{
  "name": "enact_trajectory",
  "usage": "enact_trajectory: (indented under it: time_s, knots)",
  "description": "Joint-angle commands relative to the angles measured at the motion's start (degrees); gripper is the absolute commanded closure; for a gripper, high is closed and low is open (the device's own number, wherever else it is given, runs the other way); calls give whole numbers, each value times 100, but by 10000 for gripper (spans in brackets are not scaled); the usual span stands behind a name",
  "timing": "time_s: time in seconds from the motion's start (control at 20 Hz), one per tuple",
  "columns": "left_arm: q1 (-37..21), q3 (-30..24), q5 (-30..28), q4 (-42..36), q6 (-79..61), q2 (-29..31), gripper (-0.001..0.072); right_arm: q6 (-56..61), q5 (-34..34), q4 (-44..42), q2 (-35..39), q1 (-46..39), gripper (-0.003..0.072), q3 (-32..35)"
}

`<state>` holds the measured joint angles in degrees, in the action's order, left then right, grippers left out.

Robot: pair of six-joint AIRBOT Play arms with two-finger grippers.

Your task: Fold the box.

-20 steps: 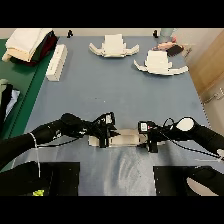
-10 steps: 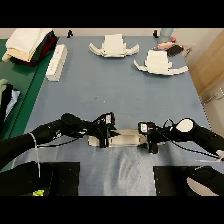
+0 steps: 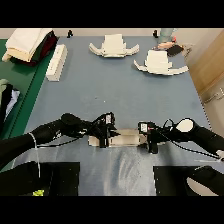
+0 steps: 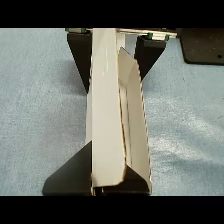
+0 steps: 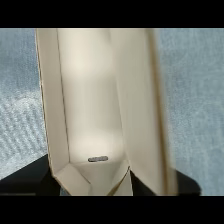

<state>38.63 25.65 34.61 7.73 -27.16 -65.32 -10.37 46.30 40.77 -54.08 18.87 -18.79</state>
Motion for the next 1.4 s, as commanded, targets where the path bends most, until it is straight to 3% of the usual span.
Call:
enact_trajectory:
  time_s: [0.0, 0.9, 1.0, 1.2, 1.3, 1.35]
  knots:
    - [-4, 0, -2, 0, -2, -4, 694, 4, -7, -4, 0, 2, 179, -2]
    - [-4, 0, -15, -2, 24, -4, 686, 4, -7, -4, 0, 2, 179, -2]
    - [-4, 2, -17, -52, 133, -4, 236, 4, -9, -4, 0, 2, 180, -2]
    - [-17, 0, -179, -48, 627, 87, 221, 4, -9, -4, 0, 2, 179, -2]
    - [-52, 0, -205, 348, 1311, 367, 219, 2, -9, -4, 0, 2, 179, -2]
    - [-90, 0, -201, 721, 1827, 586, 178, 4, -7, -4, 0, 2, 179, -2]
